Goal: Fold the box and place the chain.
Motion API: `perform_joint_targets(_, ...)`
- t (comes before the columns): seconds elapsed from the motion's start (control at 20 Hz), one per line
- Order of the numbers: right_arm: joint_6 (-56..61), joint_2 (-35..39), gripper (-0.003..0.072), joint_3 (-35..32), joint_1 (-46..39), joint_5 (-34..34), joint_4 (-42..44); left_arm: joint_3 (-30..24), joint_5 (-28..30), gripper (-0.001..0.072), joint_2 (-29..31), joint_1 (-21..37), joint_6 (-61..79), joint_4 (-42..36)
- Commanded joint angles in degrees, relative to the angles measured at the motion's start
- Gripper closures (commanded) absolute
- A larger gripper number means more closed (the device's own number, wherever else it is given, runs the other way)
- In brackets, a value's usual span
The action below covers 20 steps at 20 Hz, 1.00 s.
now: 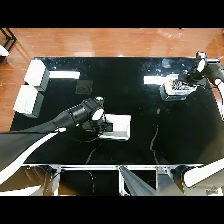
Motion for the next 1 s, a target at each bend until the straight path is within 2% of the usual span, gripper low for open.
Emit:
perform_joint_targets(0.0,-1.05,0.22,0.0668,0.04,0.02,1.33,0.15,-0.02,0.39,0.0688,0.04,0.02,0.00,0.00)
perform_joint_targets(0.15,-3.06,2.45,0.0668,0.04,0.00,1.79,0.15,-0.02,0.42,0.0688,0.04,0.02,0.02,0.00)
perform_joint_targets(0.45,-6.34,11.58,0.0668,0.04,0.00,1.81,2.78,-0.02,0.52,0.0688,0.04,0.02,0.02,0.35)
perform_joint_targets(0.65,-11.26,20.13,0.0668,0.02,0.02,4.52,8.39,-0.02,0.52,0.0688,0.04,0.02,0.02,0.37)
perform_joint_targets(0.85,-17.05,30.69,0.0668,-0.02,0.48,7.80,18.29,-0.02,1.01,0.0688,0.04,0.02,0.02,0.66)
perform_joint_targets(0.95,-18.05,36.00,0.0669,-0.02,1.60,8.55,18.53,-0.02,0.98,0.0688,0.04,0.02,0.02,0.63)
